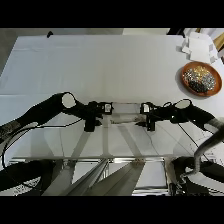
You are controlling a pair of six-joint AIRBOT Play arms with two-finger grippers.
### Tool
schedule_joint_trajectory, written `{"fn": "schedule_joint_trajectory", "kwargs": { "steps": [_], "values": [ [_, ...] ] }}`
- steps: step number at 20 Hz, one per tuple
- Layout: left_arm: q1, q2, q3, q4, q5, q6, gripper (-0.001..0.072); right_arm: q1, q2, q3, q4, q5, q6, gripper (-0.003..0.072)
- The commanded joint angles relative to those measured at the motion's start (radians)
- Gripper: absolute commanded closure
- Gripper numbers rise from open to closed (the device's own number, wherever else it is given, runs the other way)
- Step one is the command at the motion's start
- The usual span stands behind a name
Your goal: Fold the box and place the chain.
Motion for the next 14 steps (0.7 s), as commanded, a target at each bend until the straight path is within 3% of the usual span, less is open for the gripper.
{"fn": "schedule_joint_trajectory", "kwargs": {
  "steps": [1, 11, 14],
  "values": [
    [0.003, -0.003, -0.002, -0.004, 0.075, 0.119, 0.0361, 0.0, 0.0, 0.0, 0.0, 0.0, 0.001, 0.0283],
    [-0.03, -0.078, -0.002, -0.094, 0.167, 0.206, 0.0376, 0.0, 0.0, 0.0, 0.0, 0.0, 0.0, 0.0283],
    [-0.04, -0.08, -0.002, -0.104, 0.156, 0.219, 0.0468, 0.0, 0.0, 0.0, 0.0, 0.0, 0.0, 0.0283]
  ]
}}
